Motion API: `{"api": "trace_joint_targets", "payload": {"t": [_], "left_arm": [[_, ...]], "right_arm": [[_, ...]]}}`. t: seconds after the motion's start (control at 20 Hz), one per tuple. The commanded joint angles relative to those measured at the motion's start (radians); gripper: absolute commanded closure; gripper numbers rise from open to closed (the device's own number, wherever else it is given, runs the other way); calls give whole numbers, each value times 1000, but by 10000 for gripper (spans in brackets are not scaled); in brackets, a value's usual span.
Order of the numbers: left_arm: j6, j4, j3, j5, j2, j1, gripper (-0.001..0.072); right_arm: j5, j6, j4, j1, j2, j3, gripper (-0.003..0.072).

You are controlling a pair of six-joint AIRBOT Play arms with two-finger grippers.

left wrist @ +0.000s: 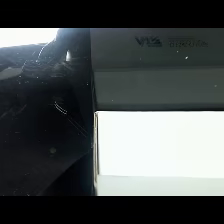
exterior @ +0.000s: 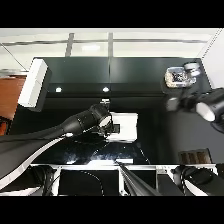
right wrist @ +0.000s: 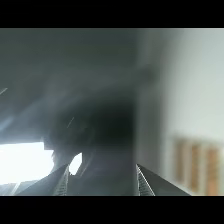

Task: Fold the box and place the chain.

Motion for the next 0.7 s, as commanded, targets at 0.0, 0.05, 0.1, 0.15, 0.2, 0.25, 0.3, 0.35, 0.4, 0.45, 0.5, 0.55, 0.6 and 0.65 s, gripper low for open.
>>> {"api": "trace_joint_targets", "payload": {"t": [0.0,0.05,0.1,0.15,0.2,0.25,0.3,0.35,0.4,0.45,0.5,0.55,0.6,0.65], "left_arm": [[0,0,1,5,-1,0,683],[0,0,1,8,-1,1,683],[0,0,1,11,-1,1,683],[0,0,1,17,-1,1,683],[0,0,1,23,-1,1,683],[0,0,1,26,-1,1,683],[0,0,1,26,-1,0,683],[0,0,1,26,-1,0,683],[0,-1,1,26,-1,0,683],[0,-4,1,26,-1,1,683],[0,-4,1,26,-1,1,683],[0,-4,1,26,-1,1,683],[0,-4,1,27,-1,1,683],[0,-4,1,29,-1,1,683]], "right_arm": [[-288,-22,-163,-258,21,-44,205],[-374,-22,-146,-327,1,-55,72],[-446,-26,-108,-388,-34,-55,-5],[-503,-37,-64,-430,-72,-52,-8],[-537,-79,-15,-460,-125,-27,-8],[-533,-121,24,-476,-191,27,-7],[-517,-138,41,-484,-259,94,-7],[-497,-139,57,-493,-332,173,-6],[-465,-139,85,-505,-415,268,1],[-413,-147,122,-519,-502,371,1],[-355,-179,168,-531,-582,465,1],[-298,-216,221,-544,-662,560,1],[-250,-234,274,-556,-730,639,2],[-209,-237,329,-570,-795,712,2]]}}
